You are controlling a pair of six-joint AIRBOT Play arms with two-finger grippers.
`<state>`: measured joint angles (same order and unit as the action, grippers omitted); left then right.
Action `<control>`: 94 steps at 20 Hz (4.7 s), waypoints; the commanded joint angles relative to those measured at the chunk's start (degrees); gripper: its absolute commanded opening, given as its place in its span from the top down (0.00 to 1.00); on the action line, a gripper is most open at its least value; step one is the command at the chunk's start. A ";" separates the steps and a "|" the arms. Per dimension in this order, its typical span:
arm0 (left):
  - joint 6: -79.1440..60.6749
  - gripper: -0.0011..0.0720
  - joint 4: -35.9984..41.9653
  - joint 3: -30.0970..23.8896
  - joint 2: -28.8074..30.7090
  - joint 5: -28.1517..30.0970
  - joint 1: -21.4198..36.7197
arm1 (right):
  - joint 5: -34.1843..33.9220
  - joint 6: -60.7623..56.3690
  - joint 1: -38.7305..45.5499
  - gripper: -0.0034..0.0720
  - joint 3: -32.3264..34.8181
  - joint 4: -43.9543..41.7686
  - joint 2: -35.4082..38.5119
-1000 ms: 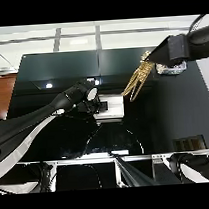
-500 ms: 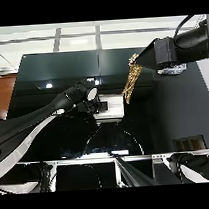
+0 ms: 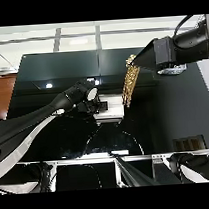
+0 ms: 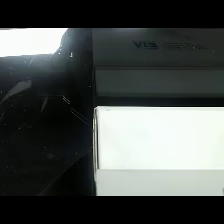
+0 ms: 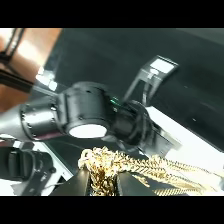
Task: Fold the box and place the chain.
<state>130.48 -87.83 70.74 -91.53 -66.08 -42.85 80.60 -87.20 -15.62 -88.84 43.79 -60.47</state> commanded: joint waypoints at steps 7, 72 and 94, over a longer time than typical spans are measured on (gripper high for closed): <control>-0.02 0.95 0.00 0.00 0.04 -0.04 0.02 | -4.90 0.00 -1.90 0.94 0.48 -1.81 -0.35; -11.26 0.25 -8.17 -9.18 20.13 -4.39 -2.97 | -12.85 -8.13 -1.88 0.47 30.53 23.85 -0.66; -139.73 0.01 46.99 -27.32 14.78 13.16 26.23 | -15.74 -8.20 -1.90 0.47 30.53 23.34 -0.66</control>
<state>-1.78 -42.28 40.75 -71.99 -53.19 -17.37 65.17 -95.37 -17.52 -58.30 67.11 -61.17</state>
